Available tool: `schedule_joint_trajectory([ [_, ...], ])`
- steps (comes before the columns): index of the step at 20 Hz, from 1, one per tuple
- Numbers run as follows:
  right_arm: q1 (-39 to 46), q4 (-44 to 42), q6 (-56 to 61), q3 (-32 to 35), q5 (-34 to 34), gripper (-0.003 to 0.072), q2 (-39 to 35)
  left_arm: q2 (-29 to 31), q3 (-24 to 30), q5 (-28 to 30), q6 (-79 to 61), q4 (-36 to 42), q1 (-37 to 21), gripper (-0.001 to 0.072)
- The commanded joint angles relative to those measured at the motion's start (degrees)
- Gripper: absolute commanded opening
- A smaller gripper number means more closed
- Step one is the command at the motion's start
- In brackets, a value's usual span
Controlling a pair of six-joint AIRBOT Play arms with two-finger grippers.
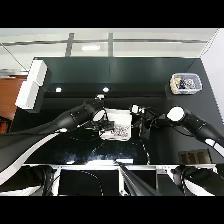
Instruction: Fold the box and place the chain.
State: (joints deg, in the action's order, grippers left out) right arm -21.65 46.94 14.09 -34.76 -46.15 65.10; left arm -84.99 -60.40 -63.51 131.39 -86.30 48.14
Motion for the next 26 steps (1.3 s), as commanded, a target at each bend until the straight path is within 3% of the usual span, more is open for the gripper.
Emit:
schedule_joint_trajectory([
  [1, 2.1, 6.9, 12.2, -2.5, -8.0, 0.001, -2.4, 0.0, 0.0, 0.0, 0.0, 0.0, 0.0, 0.0028],
  [5, 4.3, 5.2, 24.1, -9.0, -21.2, 0.0011, -7.5, 0.0, 0.0, 0.0, 0.0, 0.0, 0.0, 0.0028],
  [7, 4.5, -1.7, 29.6, -11.6, -25.0, 0.001, -8.1, 0.0, 0.0, 0.0, 0.0, 0.0, 0.0, 0.0028],
  [10, 2.7, -13.8, 29.9, -11.0, -21.1, 0.0012, -8.0, 0.0, 0.0, 0.0, 0.0, 0.0, 0.0, 0.0028],
  [14, -1.8, -12.5, 32.1, -10.4, -15.3, 0.0031, -8.0, 0.0, 0.0, 0.0, 0.0, 0.0, 0.0, 0.0028],
  [15, -1.8, -12.0, 32.5, -10.4, -15.4, 0.0168, -8.0, 0.0, 0.0, 0.0, 0.0, 0.0, 0.0, 0.0028],
  [16, -1.6, -10.7, 33.5, -10.4, -15.5, 0.0506, -8.0, 0.0, 0.0, 0.0, 0.0, 0.0, 0.0, 0.0028],
  [17, -1.3, -8.9, 34.6, -10.4, -15.6, 0.054, -8.0, 0.0, 0.0, 0.0, 0.0, 0.0, 0.0, 0.0028],
  [21, 2.4, -3.3, 35.0, -11.4, -19.6, 0.0539, -8.2, 0.0, 0.0, 0.5, 0.0, 0.0, 0.0, 0.0028],
  [26, 8.9, -3.7, 35.2, -12.2, -24.3, 0.0539, -8.7, 0.0, -0.2, 0.9, 0.0, 0.0, 0.0, 0.0027],
])
